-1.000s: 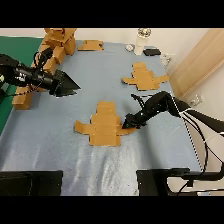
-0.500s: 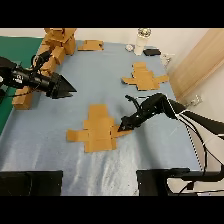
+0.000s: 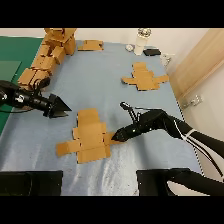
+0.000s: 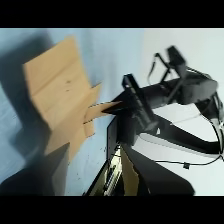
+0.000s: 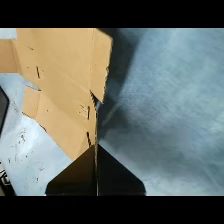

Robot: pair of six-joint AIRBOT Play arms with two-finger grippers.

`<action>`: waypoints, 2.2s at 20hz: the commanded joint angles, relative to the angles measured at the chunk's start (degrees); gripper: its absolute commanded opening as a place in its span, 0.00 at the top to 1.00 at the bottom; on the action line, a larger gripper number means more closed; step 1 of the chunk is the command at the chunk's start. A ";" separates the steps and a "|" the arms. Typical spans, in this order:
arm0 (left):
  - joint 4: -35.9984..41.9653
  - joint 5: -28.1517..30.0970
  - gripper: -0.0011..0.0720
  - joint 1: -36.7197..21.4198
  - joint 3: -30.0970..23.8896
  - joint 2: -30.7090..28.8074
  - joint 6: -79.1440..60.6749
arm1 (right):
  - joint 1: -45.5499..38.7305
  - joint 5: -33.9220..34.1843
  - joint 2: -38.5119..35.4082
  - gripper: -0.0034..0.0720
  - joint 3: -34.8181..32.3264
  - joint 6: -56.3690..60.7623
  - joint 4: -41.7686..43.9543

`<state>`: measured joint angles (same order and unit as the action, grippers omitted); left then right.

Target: Fold the box.

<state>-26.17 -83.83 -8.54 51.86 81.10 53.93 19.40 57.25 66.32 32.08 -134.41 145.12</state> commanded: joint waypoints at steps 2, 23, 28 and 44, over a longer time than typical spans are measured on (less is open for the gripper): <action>-2.21 6.16 0.32 -0.85 -7.69 0.11 -3.37 | 3.06 -3.32 -3.89 0.96 -2.54 -2.12 1.27; 7.52 2.91 0.50 9.60 -7.63 11.04 -19.10 | 5.38 -3.85 -3.87 0.95 -2.54 -0.57 0.59; 7.52 2.86 0.50 6.86 -7.63 11.04 -20.04 | 5.38 -3.89 -3.87 0.95 -2.54 -0.46 0.57; 7.50 -1.14 0.97 13.66 -4.72 10.36 -29.88 | -0.81 -8.52 -3.89 0.44 4.98 11.69 -9.94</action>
<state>-19.00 -85.30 2.96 45.56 91.92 26.63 21.89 48.75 62.46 33.12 -129.14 141.34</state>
